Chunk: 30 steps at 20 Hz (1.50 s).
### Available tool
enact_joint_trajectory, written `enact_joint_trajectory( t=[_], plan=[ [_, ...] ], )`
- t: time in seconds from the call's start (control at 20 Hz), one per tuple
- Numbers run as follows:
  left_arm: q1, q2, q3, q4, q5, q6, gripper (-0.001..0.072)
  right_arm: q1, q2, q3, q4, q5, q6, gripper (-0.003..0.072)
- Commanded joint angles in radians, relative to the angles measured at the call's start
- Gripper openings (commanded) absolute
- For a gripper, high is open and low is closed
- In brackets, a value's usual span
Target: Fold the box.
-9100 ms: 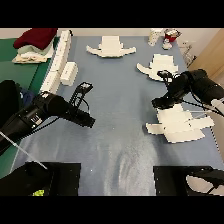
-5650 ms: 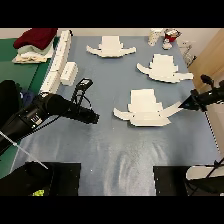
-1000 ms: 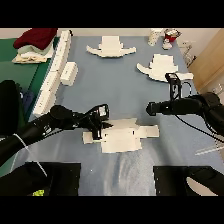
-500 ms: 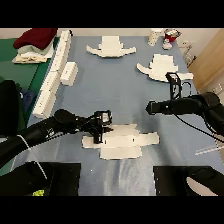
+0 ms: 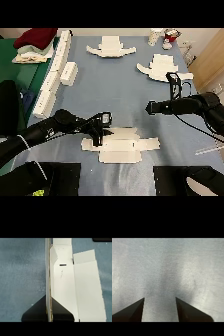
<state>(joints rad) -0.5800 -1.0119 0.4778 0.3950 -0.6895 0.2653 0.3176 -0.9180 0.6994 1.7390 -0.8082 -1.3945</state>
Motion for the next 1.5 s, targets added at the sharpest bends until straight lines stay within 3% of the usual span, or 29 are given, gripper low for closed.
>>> enact_joint_trajectory(
  t=[0.0,0.25,0.45,0.65,0.7,0.85,1.45],
  plan=[
    [0.0,0.0,0.0,0.084,-0.025,-0.095,0.0012,0.001,0.0,0.001,0.002,0.0,0.0,0.0588],
    [0.0,0.107,0.023,0.084,0.085,-0.053,0.0009,0.001,0.0,0.001,0.002,0.0,0.001,0.0587],
    [-0.016,0.214,-0.04,0.084,0.144,0.001,0.0008,0.001,0.0,0.001,0.002,0.006,0.006,0.0587],
    [-0.182,0.246,-0.117,0.073,0.385,0.034,0.0008,0.001,0.0,0.001,0.008,0.032,0.011,0.0587],
    [-0.224,0.245,-0.13,0.073,0.403,0.034,0.0008,0.001,0.0,0.001,0.011,0.034,0.011,0.0587],
    [-0.284,0.214,-0.139,0.072,0.402,0.028,0.001,0.001,-0.002,0.001,0.012,0.039,0.011,0.0587],
    [-0.285,0.163,-0.139,0.069,0.416,-0.135,0.0012,0.001,-0.004,0.001,0.013,0.04,0.011,0.0587]
  ],
)
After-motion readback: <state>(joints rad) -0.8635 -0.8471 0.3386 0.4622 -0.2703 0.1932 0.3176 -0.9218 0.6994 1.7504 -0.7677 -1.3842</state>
